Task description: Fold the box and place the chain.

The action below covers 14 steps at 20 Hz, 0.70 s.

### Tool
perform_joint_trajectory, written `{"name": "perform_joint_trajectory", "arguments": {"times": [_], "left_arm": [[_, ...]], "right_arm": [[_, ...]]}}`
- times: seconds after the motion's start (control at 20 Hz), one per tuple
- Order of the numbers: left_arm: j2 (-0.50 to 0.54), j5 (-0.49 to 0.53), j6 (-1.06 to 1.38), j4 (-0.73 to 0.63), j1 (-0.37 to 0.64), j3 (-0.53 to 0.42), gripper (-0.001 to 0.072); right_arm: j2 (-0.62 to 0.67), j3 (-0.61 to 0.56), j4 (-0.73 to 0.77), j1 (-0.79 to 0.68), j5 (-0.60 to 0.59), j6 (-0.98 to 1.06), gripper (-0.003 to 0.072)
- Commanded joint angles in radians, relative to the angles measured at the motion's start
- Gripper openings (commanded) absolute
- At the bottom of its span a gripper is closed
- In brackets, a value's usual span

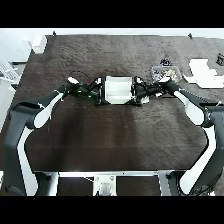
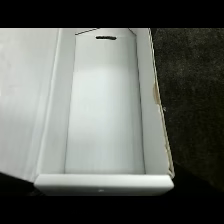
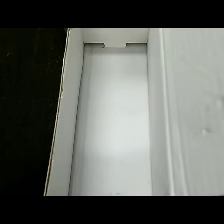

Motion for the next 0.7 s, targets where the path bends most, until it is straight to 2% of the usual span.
{"name": "perform_joint_trajectory", "arguments": {"times": [0.0,0.05,0.65], "left_arm": [[0.000,0.000,0.000,0.000,0.001,0.000,0.0471],[0.000,0.000,0.000,0.000,0.001,0.000,0.0471],[0.000,0.001,0.000,0.000,0.001,0.000,0.0471]], "right_arm": [[0.006,0.002,0.004,-0.002,0.010,0.009,0.0602],[0.011,0.002,0.005,-0.006,0.022,0.020,0.0695],[0.031,0.002,-0.029,-0.130,0.142,0.047,0.0695]]}}
